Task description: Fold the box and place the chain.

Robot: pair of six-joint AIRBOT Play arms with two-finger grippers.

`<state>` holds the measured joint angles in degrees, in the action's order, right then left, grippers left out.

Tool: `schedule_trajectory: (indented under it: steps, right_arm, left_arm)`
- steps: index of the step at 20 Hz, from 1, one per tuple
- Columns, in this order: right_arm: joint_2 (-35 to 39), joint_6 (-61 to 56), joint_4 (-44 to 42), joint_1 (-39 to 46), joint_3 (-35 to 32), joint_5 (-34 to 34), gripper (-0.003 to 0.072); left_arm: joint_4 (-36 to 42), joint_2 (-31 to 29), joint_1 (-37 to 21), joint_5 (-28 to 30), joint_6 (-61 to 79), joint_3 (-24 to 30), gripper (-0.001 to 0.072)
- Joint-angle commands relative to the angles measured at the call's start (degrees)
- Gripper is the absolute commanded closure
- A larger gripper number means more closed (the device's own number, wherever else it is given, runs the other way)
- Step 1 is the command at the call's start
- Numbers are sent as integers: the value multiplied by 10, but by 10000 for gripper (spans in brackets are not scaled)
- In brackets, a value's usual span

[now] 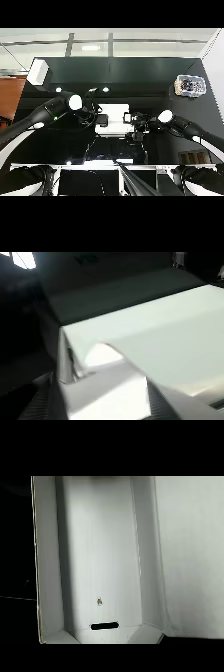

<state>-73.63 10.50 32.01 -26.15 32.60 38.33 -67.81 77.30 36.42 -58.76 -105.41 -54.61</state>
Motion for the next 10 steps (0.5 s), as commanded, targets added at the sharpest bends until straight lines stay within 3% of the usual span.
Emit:
schedule_trajectory:
  steps: [1,6,9,10]
  right_arm:
    - [0,0,0,-1,0,0,260]
    - [0,0,0,-1,0,0,259]
    - [0,0,0,-1,0,0,259]
    - [0,0,0,-1,0,0,260]
  left_arm:
    - [-27,-1,33,1,-46,-13,151]
    - [-35,-1,52,2,-83,-13,175]
    - [-90,-1,61,-5,-134,-13,181]
    - [-97,0,63,-6,-141,-13,225]
